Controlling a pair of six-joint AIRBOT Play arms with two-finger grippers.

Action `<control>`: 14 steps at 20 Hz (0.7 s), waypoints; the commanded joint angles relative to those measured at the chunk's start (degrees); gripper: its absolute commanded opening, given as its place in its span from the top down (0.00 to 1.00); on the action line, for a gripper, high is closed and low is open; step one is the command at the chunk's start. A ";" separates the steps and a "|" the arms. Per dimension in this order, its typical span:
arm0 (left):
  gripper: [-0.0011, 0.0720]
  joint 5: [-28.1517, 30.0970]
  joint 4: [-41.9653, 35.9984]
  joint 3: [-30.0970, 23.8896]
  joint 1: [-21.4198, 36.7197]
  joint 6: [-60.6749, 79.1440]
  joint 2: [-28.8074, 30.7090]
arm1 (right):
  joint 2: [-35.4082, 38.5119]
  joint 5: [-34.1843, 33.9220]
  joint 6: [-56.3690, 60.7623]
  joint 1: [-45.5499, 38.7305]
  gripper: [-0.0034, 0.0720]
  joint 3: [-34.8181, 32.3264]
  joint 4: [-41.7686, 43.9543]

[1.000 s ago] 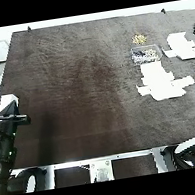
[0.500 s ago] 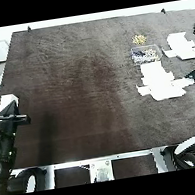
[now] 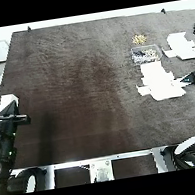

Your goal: Fold the box and place the chain.

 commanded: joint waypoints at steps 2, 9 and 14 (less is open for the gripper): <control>0.96 0.02 0.02 -0.04 0.07 0.02 0.00 | 0.09 6.36 -1.46 0.24 0.95 -1.05 4.50; 0.96 0.00 0.02 -0.04 0.07 0.02 0.00 | 6.56 6.40 -2.93 3.48 0.95 -15.61 14.60; 0.96 0.02 0.02 -0.04 0.07 0.02 0.00 | 16.13 -1.03 -8.90 12.04 0.96 -35.30 24.33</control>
